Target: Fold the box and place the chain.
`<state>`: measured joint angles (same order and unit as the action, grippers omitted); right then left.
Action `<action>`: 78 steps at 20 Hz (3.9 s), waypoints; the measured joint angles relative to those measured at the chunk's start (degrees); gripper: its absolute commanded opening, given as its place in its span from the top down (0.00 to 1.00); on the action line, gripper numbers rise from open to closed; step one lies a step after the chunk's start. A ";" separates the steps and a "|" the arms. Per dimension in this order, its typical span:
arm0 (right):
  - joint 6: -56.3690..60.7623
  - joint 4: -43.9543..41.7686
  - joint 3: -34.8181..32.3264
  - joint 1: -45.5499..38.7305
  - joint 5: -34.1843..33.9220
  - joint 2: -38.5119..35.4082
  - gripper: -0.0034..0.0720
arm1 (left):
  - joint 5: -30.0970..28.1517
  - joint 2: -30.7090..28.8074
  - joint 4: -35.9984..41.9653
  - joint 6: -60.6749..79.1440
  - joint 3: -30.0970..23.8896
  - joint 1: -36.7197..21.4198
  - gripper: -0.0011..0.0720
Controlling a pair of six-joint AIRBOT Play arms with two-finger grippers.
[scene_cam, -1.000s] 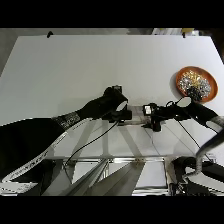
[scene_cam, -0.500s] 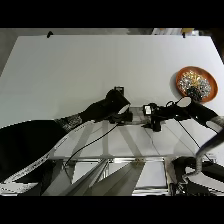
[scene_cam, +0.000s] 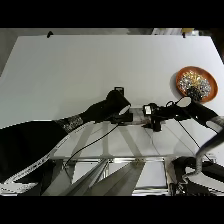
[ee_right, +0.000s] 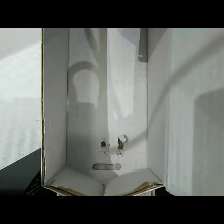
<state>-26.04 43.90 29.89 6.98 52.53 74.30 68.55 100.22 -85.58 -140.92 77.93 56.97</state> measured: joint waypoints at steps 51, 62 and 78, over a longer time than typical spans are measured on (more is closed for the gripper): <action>0.22 -0.15 0.00 0.00 0.00 0.00 0.51 | -27.02 -14.56 56.37 154.86 -33.59 -18.36 0.01; 0.28 -0.20 0.00 0.00 -0.02 0.00 0.51 | -29.38 -12.11 61.42 154.88 -33.57 -17.27 0.02; 0.31 -0.20 -0.02 0.00 -0.02 0.00 0.51 | -30.18 -11.10 68.02 158.55 -33.64 -17.42 0.11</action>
<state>-25.74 43.70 29.87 6.98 52.51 74.30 38.37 89.12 -17.56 17.63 44.29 39.55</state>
